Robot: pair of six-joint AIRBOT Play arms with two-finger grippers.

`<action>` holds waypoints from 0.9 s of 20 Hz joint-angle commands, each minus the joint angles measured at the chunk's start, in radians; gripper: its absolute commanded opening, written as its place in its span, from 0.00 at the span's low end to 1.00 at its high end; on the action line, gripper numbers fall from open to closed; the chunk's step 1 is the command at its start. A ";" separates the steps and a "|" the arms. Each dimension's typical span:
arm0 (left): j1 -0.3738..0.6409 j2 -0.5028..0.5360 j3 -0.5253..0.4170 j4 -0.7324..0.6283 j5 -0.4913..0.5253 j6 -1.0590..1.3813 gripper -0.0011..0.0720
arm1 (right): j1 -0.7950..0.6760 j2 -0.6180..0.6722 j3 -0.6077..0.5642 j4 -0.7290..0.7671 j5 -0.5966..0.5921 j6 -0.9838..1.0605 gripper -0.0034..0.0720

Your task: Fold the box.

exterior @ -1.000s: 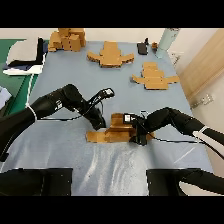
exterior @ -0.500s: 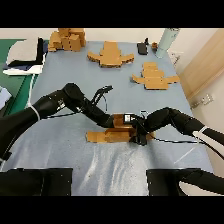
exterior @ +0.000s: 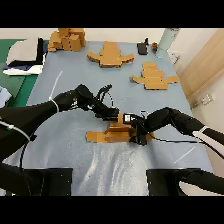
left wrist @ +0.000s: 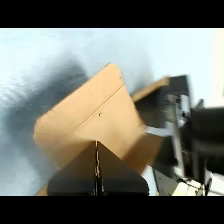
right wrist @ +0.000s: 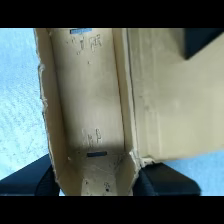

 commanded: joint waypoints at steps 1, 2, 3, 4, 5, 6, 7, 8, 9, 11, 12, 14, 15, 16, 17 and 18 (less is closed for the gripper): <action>0.000 -0.035 0.014 0.061 -0.012 -0.089 0.03 | 0.001 0.000 0.000 0.000 0.000 0.000 0.80; 0.000 -0.035 0.017 0.057 -0.020 -0.089 0.03 | 0.001 0.000 0.000 -0.001 0.000 0.000 0.80; 0.000 -0.035 0.020 0.056 -0.021 -0.093 0.03 | 0.001 0.000 0.000 -0.001 0.000 0.000 0.80; 0.000 -0.035 0.024 0.051 -0.021 -0.097 0.03 | 0.001 0.000 0.000 -0.001 0.000 0.000 0.80; 0.000 -0.034 0.029 0.042 -0.021 -0.097 0.03 | 0.001 0.000 0.000 -0.001 0.000 0.000 0.80; 0.000 -0.034 0.037 0.029 -0.021 -0.096 0.03 | 0.001 0.000 0.000 -0.002 0.000 0.000 0.80; 0.000 -0.033 0.050 0.025 -0.026 -0.095 0.03 | 0.001 0.000 0.000 -0.003 0.000 0.000 0.80; 0.000 -0.026 0.062 0.023 -0.040 -0.090 0.03 | 0.001 0.000 0.000 -0.003 0.000 0.000 0.80; -0.003 -0.007 0.068 0.020 -0.055 -0.069 0.03 | 0.001 0.000 0.000 -0.003 0.000 0.000 0.80; -0.005 0.064 0.067 0.044 -0.065 -0.047 0.03 | 0.001 0.000 0.000 -0.003 0.000 0.000 0.80; -0.004 0.115 0.064 0.076 -0.065 -0.047 0.03 | 0.001 0.000 0.000 -0.003 0.000 0.000 0.80; -0.004 0.240 0.038 0.140 -0.061 -0.056 0.03 | 0.001 0.000 0.000 -0.003 0.000 0.000 0.80; -0.005 0.312 0.011 0.173 -0.061 -0.056 0.03 | 0.001 0.000 0.000 -0.004 0.000 0.000 0.80; -0.004 0.394 -0.029 0.209 -0.060 -0.056 0.03 | 0.001 0.000 0.000 -0.003 0.000 0.000 0.80; -0.004 0.471 -0.072 0.254 -0.056 -0.056 0.03 | 0.001 0.000 0.000 -0.003 0.000 0.000 0.80; -0.004 0.553 -0.122 0.298 -0.053 -0.049 0.03 | 0.001 0.000 0.000 -0.004 0.000 0.000 0.80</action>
